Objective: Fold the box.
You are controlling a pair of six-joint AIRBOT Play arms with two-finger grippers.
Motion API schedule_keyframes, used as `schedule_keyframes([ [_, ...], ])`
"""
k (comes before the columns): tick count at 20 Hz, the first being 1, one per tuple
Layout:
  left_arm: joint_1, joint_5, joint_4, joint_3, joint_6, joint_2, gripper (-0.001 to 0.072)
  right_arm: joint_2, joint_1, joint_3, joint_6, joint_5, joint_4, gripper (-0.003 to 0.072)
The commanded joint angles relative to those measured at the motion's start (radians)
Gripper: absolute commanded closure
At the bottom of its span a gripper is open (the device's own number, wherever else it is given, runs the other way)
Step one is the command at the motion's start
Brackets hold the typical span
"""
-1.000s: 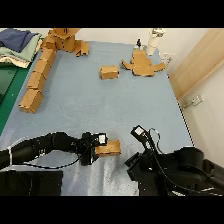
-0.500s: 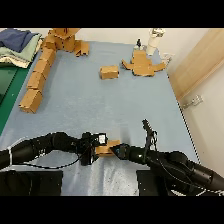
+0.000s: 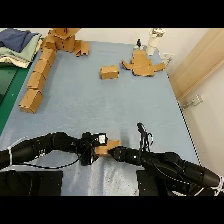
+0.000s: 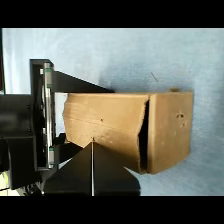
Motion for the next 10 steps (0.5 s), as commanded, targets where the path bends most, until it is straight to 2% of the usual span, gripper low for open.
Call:
schedule_keyframes([
  [1,0.0,0.0,0.0,0.0,0.0,0.0,0.0295,-0.046,0.003,0.0,-0.003,0.003,-0.003,0.0683],
  [5,0.0,0.0,0.0,0.0,0.0,0.0,0.0295,-0.063,0.003,0.0,-0.003,0.01,-0.005,0.0683],
  [7,0.0,0.0,0.0,0.0,0.0,0.0,0.0295,-0.022,0.014,0.011,-0.019,0.013,-0.035,0.0684],
  [9,0.0,0.0,0.0,0.0,0.0,0.0,0.0295,0.073,0.019,0.048,-0.019,-0.059,-0.132,0.0685],
  [10,0.0,0.0,0.0,0.0,0.0,0.0,0.0295,0.123,0.008,0.073,-0.011,-0.153,-0.217,0.0685],
])
